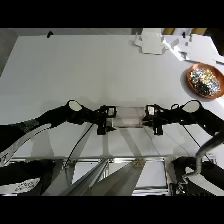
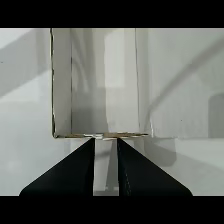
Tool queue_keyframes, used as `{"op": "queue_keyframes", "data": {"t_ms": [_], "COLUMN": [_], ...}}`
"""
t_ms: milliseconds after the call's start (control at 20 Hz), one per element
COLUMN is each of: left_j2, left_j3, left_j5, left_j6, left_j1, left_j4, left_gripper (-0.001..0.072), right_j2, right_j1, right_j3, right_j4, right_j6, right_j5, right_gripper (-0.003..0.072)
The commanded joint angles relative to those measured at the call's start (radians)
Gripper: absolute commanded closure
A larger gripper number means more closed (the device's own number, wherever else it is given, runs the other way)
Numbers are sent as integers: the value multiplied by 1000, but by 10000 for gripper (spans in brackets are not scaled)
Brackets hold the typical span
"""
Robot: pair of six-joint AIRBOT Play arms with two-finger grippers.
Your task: Fold the box and place the chain.
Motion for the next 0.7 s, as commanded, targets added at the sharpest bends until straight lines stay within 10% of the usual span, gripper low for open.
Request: {"op": "queue_keyframes", "data": {"t_ms": [0, 450, 650], "left_j2": [1, 1, 1], "left_j3": [0, 0, 0], "left_j5": [0, 0, 0], "left_j6": [0, 0, 0], "left_j1": [0, 0, 0], "left_j4": [0, 0, 0], "left_gripper": [602, 602, 602], "right_j2": [-2, -2, -2], "right_j1": [0, 6, 53], "right_j3": [-29, -84, -88], "right_j4": [112, 232, 229], "right_j6": [-45, -91, -92], "right_j5": [-7, -67, -106], "right_gripper": [534, 500, 129]}}
